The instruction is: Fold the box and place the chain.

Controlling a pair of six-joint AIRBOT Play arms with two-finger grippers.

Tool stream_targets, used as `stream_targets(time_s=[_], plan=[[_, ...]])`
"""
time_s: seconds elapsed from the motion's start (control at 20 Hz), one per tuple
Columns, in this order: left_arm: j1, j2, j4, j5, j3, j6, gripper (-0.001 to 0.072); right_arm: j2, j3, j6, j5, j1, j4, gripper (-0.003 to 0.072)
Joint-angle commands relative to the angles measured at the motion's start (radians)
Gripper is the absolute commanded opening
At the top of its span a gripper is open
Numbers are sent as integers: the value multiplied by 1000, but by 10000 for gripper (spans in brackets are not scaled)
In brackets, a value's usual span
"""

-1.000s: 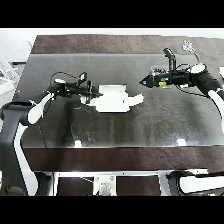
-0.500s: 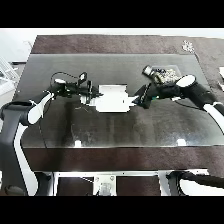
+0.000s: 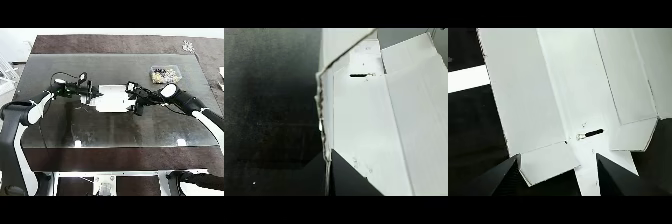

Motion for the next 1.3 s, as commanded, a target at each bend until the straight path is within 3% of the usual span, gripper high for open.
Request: stream_targets(time_s=[0.0, 0.5, 0.65, 1.0, 1.25], plan=[[1, 0, 0, 0, 0, 0, 20, 1, -6, -10, -23, 18, -10, 572], [1, 0, 0, 0, 0, 0, 20, 0, -118, -110, -66, 77, -5, 574], [1, 0, 0, 0, 0, 0, 21, -15, -128, -152, -179, 83, 100, 573], [1, 0, 0, 0, 0, 0, 20, -60, -128, -302, -290, 78, 221, 573], [1, 0, 0, 0, 0, 0, 20, -29, -124, -376, -293, 51, 284, 573]])
